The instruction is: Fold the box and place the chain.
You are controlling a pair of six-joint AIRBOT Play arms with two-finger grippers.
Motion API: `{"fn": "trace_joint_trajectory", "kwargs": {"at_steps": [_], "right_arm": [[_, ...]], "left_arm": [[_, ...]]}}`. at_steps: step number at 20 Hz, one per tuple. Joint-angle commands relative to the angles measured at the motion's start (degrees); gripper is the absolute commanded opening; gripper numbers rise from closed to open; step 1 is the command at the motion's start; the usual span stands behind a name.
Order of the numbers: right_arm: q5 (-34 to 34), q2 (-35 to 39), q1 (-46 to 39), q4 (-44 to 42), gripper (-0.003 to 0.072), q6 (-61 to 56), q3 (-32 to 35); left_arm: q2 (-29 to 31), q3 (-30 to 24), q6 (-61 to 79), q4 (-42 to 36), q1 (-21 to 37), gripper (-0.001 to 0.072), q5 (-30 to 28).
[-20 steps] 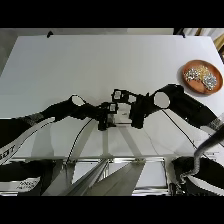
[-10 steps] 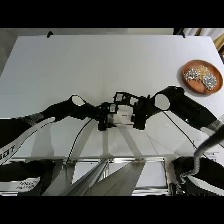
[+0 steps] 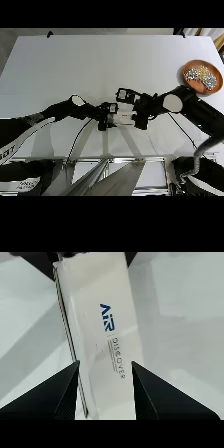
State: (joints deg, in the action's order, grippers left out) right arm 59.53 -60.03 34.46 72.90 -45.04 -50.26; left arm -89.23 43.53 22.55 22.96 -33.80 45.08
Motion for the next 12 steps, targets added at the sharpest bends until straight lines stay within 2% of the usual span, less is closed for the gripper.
{"fn": "trace_joint_trajectory", "kwargs": {"at_steps": [1,4,5,10,12], "right_arm": [[0.9,7.19,-2.1,-2.21,0.0298,-1.29,0.2],[-2.56,13.2,-5.66,-8.26,0.0061,-0.37,3.72],[-5.01,14.4,-6.88,-12.0,0.0014,1.68,6.34],[-22.27,14.6,-9.53,-39.67,0.0014,17.05,21.59],[-25.62,14.32,-9.53,-46.62,0.0013,22.16,25.49]], "left_arm": [[0.02,0.04,-0.04,-0.02,0.02,0.0256,-0.07],[0.02,0.04,-0.04,-0.04,0.02,0.0256,-0.07],[0.02,0.04,-0.04,-0.02,0.02,0.0256,-0.07],[0.02,0.04,-0.04,-0.02,0.02,0.0256,-0.07],[0.02,0.04,-0.04,-0.02,0.02,0.0256,-0.07]]}}
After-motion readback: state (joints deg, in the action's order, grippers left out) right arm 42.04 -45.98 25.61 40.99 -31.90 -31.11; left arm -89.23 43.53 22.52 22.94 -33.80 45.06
